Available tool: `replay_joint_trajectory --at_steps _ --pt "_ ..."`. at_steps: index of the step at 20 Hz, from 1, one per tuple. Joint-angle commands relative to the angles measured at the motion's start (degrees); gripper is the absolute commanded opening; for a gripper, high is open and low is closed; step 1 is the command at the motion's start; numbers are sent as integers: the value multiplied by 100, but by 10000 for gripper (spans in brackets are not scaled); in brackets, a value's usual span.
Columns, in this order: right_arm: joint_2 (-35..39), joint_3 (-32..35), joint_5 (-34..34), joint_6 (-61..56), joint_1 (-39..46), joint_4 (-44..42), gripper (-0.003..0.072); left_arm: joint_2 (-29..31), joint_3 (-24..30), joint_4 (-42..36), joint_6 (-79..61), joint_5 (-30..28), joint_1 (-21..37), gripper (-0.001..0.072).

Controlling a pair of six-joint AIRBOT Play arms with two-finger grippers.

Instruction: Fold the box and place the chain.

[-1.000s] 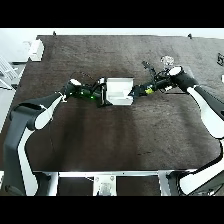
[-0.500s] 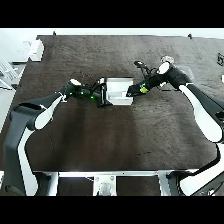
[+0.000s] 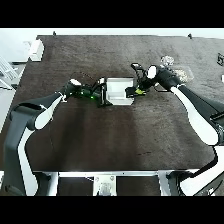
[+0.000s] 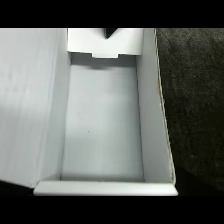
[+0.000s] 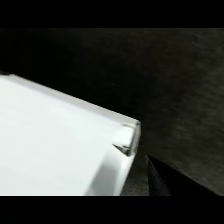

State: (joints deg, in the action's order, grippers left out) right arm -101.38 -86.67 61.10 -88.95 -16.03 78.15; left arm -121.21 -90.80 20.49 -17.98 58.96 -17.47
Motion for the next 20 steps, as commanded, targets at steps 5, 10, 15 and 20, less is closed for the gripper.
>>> replay_joint_trajectory --at_steps 5,10,15,20 --pt "2 -138 -20 -1443 -474 1300 434 4 -7 2 -2 22 4 474" --pt "-11 -138 0 -1917 -632 1497 434 4 -7 4 -2 24 4 473" --pt "-31 -138 28 -2070 -634 1497 434 4 -7 2 -2 24 4 473" --pt "-254 -153 168 -2350 -627 1679 433 4 -7 2 -2 26 4 473"
